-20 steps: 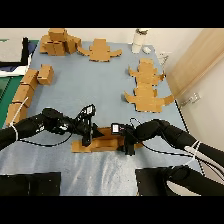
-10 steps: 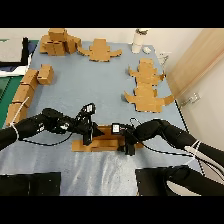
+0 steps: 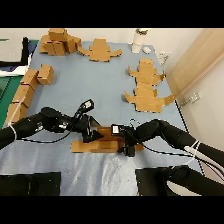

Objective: Fold the box.

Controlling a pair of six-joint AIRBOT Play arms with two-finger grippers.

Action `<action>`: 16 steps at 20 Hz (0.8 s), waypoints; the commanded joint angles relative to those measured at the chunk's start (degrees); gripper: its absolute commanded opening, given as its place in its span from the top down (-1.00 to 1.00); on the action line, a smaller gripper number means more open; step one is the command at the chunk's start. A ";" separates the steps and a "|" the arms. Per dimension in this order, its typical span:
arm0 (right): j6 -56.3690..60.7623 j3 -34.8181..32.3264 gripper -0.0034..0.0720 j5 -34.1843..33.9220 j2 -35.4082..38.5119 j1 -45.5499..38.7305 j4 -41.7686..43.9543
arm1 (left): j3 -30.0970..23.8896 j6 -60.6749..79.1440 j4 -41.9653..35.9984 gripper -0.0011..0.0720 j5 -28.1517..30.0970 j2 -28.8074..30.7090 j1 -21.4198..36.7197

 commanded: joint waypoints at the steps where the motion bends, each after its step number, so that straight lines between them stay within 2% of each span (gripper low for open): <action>1: 0.07 0.07 -0.47 0.66 0.02 -0.02 0.02 | 0.04 -12.04 7.41 -0.88 -0.50 2.97 1.79; 4: 0.07 0.07 -0.47 0.66 0.02 -0.02 0.02 | 0.04 -22.18 21.44 -0.88 -5.16 7.08 2.64; 6: 0.07 0.07 -0.47 0.66 0.02 -0.02 0.02 | 0.04 -31.28 26.86 -0.87 -11.58 8.96 2.60; 7: 0.07 0.07 -0.47 0.66 0.02 -0.02 0.04 | 0.04 -35.71 26.99 -0.51 -15.10 9.29 2.54; 8: 0.07 0.07 -0.47 0.66 0.02 -0.02 0.04 | 0.04 -40.74 26.73 0.53 -18.80 9.40 2.54; 9: 0.07 0.07 -0.47 0.66 0.02 -0.02 0.04 | 0.02 -45.35 25.64 0.95 -21.07 9.35 2.45; 11: 0.07 0.09 -0.47 0.63 0.04 -0.02 0.04 | 0.11 -53.64 21.16 0.95 -20.46 9.35 1.36; 13: 0.07 0.07 -0.47 0.66 0.02 -0.02 0.02 | 1.20 -53.90 14.29 0.95 -19.21 8.24 0.81; 16: 0.07 0.09 -0.47 0.52 0.04 -0.02 0.04 | 6.10 -55.52 10.75 0.95 -15.26 3.15 0.83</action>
